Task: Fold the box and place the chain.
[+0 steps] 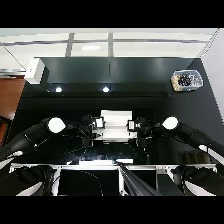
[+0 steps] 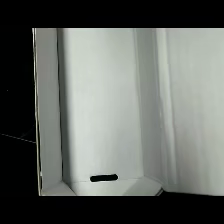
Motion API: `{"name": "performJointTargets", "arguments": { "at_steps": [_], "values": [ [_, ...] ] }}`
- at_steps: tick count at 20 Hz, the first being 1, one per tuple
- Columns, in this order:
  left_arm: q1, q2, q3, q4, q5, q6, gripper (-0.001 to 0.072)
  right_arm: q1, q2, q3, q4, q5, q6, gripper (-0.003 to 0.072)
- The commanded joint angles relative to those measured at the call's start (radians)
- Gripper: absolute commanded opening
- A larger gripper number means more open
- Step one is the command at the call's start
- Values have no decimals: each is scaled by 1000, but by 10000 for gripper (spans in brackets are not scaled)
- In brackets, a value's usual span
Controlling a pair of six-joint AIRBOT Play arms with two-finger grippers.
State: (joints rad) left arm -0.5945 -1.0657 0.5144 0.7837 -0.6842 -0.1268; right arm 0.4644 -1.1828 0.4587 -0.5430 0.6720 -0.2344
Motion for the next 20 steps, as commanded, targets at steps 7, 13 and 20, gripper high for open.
{"name": "performJointTargets", "arguments": {
  "at_steps": [7, 13, 20],
  "values": [
    [-2, -69, 0, -204, 1, 1, 272, 1, 0, 0, 0, 0, 0, 244],
    [-2, -71, 0, -196, 1, 8, 280, 1, 0, 0, 0, 0, 0, 244],
    [-2, -71, 0, -190, -15, 8, 282, 1, 0, 0, 0, 0, 0, 244]
  ]
}}
